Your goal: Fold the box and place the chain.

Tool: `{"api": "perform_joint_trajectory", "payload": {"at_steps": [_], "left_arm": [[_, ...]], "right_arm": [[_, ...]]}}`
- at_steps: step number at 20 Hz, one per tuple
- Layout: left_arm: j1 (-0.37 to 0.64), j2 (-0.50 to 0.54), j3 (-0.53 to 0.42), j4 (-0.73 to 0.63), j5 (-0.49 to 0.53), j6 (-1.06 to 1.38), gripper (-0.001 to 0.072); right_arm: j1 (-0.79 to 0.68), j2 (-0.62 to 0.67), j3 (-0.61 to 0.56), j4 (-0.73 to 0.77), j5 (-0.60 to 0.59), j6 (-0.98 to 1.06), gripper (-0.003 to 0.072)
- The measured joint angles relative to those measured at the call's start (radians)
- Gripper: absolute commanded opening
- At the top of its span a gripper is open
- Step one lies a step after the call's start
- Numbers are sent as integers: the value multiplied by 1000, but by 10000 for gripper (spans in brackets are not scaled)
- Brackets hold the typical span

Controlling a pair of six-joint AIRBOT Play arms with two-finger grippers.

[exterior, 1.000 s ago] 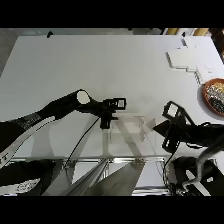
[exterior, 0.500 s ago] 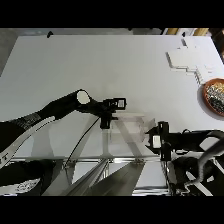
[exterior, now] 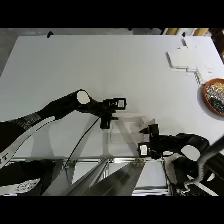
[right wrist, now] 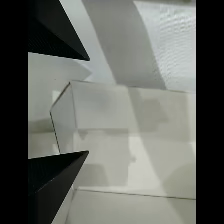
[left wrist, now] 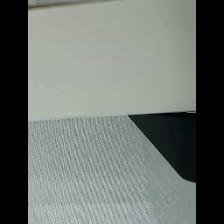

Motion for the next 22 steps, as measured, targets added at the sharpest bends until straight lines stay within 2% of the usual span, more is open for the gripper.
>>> {"api": "perform_joint_trajectory", "payload": {"at_steps": [3,5,14,22], "left_arm": [[0,0,0,0,0,0,12],[0,0,0,0,0,0,12],[0,0,0,0,0,0,12],[0,0,0,0,0,0,12]], "right_arm": [[8,-49,12,-2,-64,15,621],[-7,-64,38,-2,-66,26,621],[-170,-98,121,34,3,35,620],[-301,-156,137,197,45,-146,621]]}}
